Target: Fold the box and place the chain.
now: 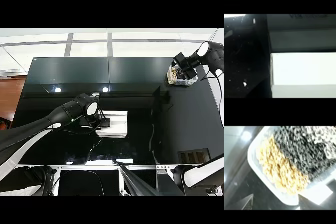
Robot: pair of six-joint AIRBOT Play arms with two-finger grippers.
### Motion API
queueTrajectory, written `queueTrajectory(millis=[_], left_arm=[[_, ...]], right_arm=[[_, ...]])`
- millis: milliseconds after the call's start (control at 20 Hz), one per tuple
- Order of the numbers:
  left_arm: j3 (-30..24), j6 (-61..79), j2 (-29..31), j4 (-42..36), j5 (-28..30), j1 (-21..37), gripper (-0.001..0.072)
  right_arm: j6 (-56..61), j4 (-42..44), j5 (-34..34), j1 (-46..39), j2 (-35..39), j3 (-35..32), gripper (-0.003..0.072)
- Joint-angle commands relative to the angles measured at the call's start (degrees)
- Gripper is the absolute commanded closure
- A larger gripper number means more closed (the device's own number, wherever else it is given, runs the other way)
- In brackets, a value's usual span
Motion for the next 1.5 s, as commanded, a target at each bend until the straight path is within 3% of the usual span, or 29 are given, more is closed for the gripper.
queueTrajectory(millis=[0,450,550,650,700,1000,1050,1100,1150,1450], left_arm=[[0.0,0.0,-0.04,-0.48,-0.02,0.0,0.0683],[0.0,0.0,-0.07,-0.61,-0.02,0.0,0.0683],[0.0,0.0,-0.07,-0.61,-0.02,0.0,0.0682],[0.0,0.0,-0.07,-0.61,0.15,0.0,0.0683],[0.0,0.0,-0.07,-0.61,0.15,0.0,0.0683],[0.0,0.0,-0.07,-0.59,0.17,0.0,0.0683],[0.0,0.0,-0.07,-0.59,0.17,0.0,0.0682],[0.0,0.0,-0.07,-0.59,0.17,0.0,0.0682],[0.0,0.0,-0.07,-0.59,0.17,0.0,0.0682],[0.0,0.0,-0.07,-0.59,0.15,0.0,0.0683]], right_arm=[[1.73,4.5,-1.53,-1.99,-4.72,3.67,0.0096],[2.51,7.58,-5.31,-2.27,-8.83,3.67,0.0097],[1.84,7.34,-4.57,-2.45,-9.25,3.67,0.0267],[-2.36,7.87,-3.26,-2.56,-9.03,3.67,0.0527],[-4.81,8.02,-2.21,-2.8,-8.7,3.67,0.062],[-12.96,9.66,0.79,-3.85,-5.2,3.69,0.0619],[-12.94,10.03,0.94,-3.87,-4.74,3.69,0.0543],[-12.94,11.1,1.05,-4.02,-4.52,3.69,0.0336],[-12.94,12.48,1.57,-4.28,-4.31,3.69,0.0287],[-10.78,10.69,7.04,-6.6,-2.03,3.69,0.0288]])
